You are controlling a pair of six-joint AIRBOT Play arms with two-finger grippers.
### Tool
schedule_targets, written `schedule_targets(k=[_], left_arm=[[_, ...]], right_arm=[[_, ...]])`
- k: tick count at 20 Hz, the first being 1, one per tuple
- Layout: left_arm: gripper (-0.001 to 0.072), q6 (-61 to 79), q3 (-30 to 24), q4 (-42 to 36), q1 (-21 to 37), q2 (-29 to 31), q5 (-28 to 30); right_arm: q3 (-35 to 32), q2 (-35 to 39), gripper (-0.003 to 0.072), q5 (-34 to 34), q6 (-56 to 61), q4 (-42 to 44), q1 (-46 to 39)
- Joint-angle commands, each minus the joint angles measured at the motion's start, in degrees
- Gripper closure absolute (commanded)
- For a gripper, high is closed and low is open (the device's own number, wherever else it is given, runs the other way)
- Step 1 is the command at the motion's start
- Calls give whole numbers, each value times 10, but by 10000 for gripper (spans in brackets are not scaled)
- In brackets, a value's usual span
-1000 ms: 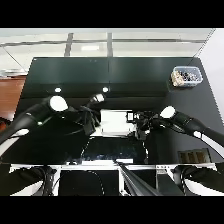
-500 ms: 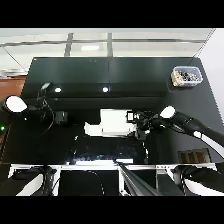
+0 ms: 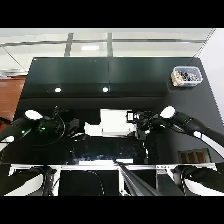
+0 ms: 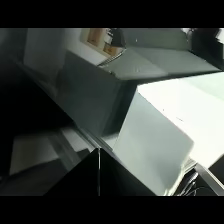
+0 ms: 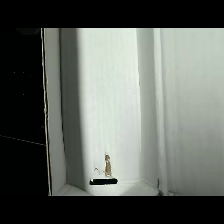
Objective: Fold the box and place the chain.
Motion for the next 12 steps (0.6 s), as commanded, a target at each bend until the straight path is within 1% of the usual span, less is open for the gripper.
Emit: schedule_targets(k=[1,4,8,10,11,12], left_arm=[[680,-3,17,-28,-52,-40,31],[679,6,42,-29,-67,-59,17],[679,73,75,-31,-66,-62,-34],[672,73,83,-31,-66,-62,-36],[582,73,86,-31,-66,-62,-36],[403,73,87,-31,-66,-62,-38]], right_arm=[[0,0,560,0,0,0,0],[0,0,560,0,0,0,0],[0,0,560,0,0,0,0],[0,0,560,0,0,0,0],[0,0,560,0,0,0,0],[0,0,560,0,0,0,0]])
